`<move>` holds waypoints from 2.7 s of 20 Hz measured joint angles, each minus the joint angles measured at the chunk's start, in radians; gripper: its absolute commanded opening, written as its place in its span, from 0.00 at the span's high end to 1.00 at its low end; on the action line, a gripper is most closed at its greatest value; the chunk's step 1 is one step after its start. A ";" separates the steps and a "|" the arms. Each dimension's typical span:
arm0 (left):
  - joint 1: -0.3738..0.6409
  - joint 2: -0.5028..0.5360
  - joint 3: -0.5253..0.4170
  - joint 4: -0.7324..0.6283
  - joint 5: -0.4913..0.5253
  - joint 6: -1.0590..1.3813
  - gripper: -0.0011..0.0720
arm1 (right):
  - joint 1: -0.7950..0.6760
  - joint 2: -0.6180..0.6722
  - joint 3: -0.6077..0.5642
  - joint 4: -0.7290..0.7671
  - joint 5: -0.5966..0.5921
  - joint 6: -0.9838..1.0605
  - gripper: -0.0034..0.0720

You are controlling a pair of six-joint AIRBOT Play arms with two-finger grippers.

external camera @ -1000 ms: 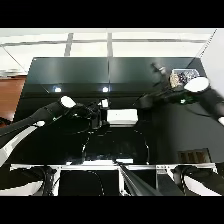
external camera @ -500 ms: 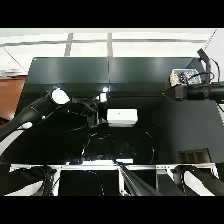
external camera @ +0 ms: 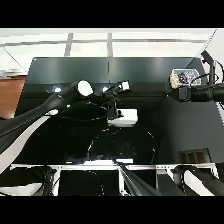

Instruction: Fold the box and place the chain.

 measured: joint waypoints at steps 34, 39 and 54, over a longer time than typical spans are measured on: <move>-0.027 -0.182 0.413 0.571 -0.392 -0.610 0.62 | -0.001 0.000 0.000 -0.005 0.002 -0.013 0.94; 0.256 -0.189 0.600 0.756 -0.508 -0.934 0.62 | -0.001 0.000 0.000 -0.005 0.001 -0.013 0.94; 0.885 -0.412 0.707 0.638 -0.275 -0.949 0.58 | -0.001 0.000 0.000 0.001 -0.038 -0.013 0.94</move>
